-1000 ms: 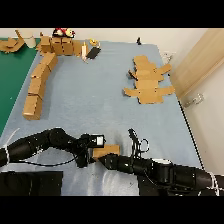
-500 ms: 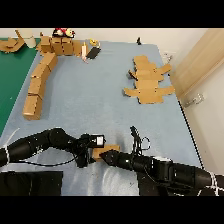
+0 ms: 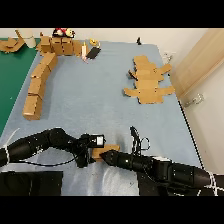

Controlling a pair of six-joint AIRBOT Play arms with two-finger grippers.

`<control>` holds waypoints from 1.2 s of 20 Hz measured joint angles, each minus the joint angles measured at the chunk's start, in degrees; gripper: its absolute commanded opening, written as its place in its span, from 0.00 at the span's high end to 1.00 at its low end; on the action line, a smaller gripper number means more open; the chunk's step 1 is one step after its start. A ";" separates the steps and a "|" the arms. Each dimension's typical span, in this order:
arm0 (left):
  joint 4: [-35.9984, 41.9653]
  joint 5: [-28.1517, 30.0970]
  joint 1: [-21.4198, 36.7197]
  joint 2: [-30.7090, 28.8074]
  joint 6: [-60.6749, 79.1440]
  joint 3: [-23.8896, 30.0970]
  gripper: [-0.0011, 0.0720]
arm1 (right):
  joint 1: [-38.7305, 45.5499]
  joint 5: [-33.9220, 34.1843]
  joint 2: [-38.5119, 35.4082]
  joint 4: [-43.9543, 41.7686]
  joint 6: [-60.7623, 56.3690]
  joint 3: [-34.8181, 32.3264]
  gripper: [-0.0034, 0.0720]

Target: Fold the box.

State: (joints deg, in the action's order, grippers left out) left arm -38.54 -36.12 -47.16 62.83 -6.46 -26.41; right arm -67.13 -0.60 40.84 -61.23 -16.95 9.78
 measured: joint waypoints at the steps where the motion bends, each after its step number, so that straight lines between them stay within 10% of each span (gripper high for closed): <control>1: 0.00 0.00 0.00 0.00 0.00 0.00 0.48 | 0.00 -0.02 0.15 0.00 0.00 0.00 0.95; 10: 0.00 -0.02 0.00 0.00 0.00 0.00 0.48 | 0.04 2.43 -3.48 3.32 0.04 0.96 0.95; 24: 0.00 0.00 0.00 0.00 0.00 0.00 0.48 | 7.34 51.34 -12.50 -1.33 29.73 12.37 0.95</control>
State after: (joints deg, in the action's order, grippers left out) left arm -38.54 -36.12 -47.16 62.83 -6.46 -26.41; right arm -59.79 50.74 28.34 -62.57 12.78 22.15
